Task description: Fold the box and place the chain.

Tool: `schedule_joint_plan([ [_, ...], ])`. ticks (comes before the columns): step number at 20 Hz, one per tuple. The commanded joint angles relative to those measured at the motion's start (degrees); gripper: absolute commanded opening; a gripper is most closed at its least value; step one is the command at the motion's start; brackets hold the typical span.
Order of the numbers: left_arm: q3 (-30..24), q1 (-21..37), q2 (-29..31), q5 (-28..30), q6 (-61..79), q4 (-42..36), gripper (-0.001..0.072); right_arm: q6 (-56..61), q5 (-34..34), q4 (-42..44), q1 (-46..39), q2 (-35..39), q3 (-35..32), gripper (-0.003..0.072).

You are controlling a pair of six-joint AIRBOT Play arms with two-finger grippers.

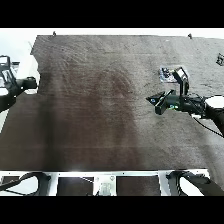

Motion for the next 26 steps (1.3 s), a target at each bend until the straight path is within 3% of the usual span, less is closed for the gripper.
schedule_joint_plan([
  [1, -0.7, 6.2, 0.5, -3.3, -0.9, 0.1, 0.0016, 0.0, 0.0, 0.6, 0.0, -0.1, 0.0, 0.0006],
  [5, 5.1, 8.7, -3.3, -10.2, 1.0, 7.3, 0.0016, 0.0, 0.0, 0.6, 0.0, -0.1, 0.0, 0.0006],
  [9, 11.9, 8.7, -9.3, -16.1, 0.5, 7.3, 0.0017, 0.0, -0.6, 0.6, 0.1, -0.1, 0.0, 0.0006],
  [20, 13.7, 8.1, -15.9, -7.3, -1.9, 5.3, 0.0019, 0.0, -4.3, 1.1, 0.2, -0.2, 0.0, 0.0006],
  [26, 13.7, 8.1, -17.8, -6.3, -1.9, 3.8, 0.002, 0.0, -5.9, 1.0, 0.2, -0.2, 0.0, 0.0006],
])
